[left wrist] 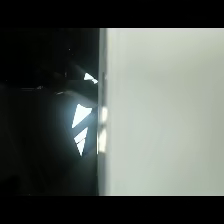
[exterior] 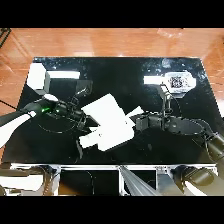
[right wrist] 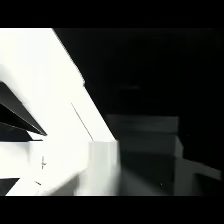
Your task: Fold the box and place the chain.
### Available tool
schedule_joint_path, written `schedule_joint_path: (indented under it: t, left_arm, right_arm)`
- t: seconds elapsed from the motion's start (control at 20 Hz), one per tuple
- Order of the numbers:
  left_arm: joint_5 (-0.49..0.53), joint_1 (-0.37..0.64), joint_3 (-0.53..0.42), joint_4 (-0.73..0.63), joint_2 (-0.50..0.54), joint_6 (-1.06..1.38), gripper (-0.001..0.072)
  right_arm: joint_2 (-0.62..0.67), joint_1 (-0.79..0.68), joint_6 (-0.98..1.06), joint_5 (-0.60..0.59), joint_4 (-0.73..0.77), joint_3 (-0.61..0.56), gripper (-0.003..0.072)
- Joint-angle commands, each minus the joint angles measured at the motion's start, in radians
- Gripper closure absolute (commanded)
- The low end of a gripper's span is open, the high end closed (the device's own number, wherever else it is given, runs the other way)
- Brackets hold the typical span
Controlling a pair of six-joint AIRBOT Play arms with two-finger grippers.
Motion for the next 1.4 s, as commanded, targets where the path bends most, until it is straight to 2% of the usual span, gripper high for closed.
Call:
schedule_joint_path:
  t: [0.0,0.1,0.2,0.3,0.4,0.5,0.65,0.8,0.9,1.1,1.25,1.35]
  left_arm:
    - [0.003,-0.011,0.001,0.001,0.000,0.027,0.0689]
    - [0.007,-0.031,0.016,0.030,0.000,0.050,0.0690]
    - [0.053,-0.064,0.058,0.109,0.010,0.041,0.0690]
    - [0.127,-0.115,0.098,0.197,0.043,0.040,0.0691]
    - [0.245,-0.169,0.103,0.276,0.106,0.023,0.0692]
    - [0.357,-0.216,0.097,0.354,0.164,0.003,0.0692]
    - [0.423,-0.249,0.080,0.373,0.231,0.025,0.0693]
    - [0.533,-0.270,-0.010,0.375,0.298,0.076,0.0693]
    - [0.590,-0.304,-0.068,0.379,0.306,0.111,0.0693]
    - [0.821,-0.398,-0.113,0.386,0.306,0.208,0.0690]
    - [0.858,-0.411,-0.113,0.386,0.305,0.225,0.0688]
    - [0.844,-0.404,-0.113,0.380,0.305,0.220,0.0687]
  right_arm:
    - [0.004,-0.067,0.033,-0.060,-0.034,0.010,-0.0021]
    - [0.023,-0.193,0.035,-0.236,-0.138,0.061,-0.0021]
    - [0.054,-0.341,0.034,-0.444,-0.261,0.129,-0.0021]
    - [0.068,-0.449,0.021,-0.561,-0.370,0.166,-0.0021]
    - [0.067,-0.489,-0.063,-0.620,-0.435,0.161,-0.0021]
    - [0.066,-0.468,-0.193,-0.628,-0.518,0.151,-0.0022]
    - [0.066,-0.430,-0.276,-0.543,-0.549,0.144,-0.0022]
    - [0.066,-0.412,-0.299,-0.491,-0.555,0.131,-0.0022]
    - [0.066,-0.412,-0.369,-0.485,-0.592,0.106,-0.0021]
    - [0.066,-0.412,-0.377,-0.464,-0.601,0.079,-0.0021]
    - [0.066,-0.412,-0.463,-0.460,-0.579,0.079,-0.0021]
    - [0.066,-0.412,-0.628,-0.464,-0.468,0.073,-0.0021]
